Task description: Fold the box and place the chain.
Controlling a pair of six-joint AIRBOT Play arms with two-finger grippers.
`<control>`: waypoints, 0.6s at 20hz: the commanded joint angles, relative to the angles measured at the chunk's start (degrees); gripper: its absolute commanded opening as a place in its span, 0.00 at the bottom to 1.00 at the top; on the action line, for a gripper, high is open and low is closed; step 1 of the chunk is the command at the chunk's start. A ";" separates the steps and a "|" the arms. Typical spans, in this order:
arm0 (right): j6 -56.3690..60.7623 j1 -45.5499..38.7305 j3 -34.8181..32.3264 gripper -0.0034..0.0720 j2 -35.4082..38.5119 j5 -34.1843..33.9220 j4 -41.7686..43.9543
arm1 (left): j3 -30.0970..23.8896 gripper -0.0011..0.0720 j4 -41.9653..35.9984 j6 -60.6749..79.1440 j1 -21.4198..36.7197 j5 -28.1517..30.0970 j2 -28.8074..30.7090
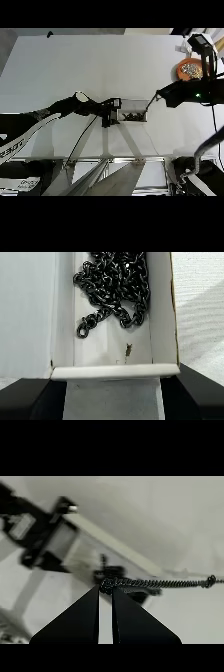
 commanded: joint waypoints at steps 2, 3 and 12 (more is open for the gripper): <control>1.88 7.85 -0.04 0.07 0.76 -3.02 3.80 | 0.00 0.20 0.02 0.00 0.04 0.02 0.02; 2.47 8.79 -0.04 0.07 0.76 -3.34 3.80 | 0.00 0.20 0.02 0.00 0.04 0.02 0.02; 4.37 14.12 -5.38 0.07 0.46 -8.39 3.89 | 0.00 0.20 0.02 0.00 0.04 0.02 0.02</control>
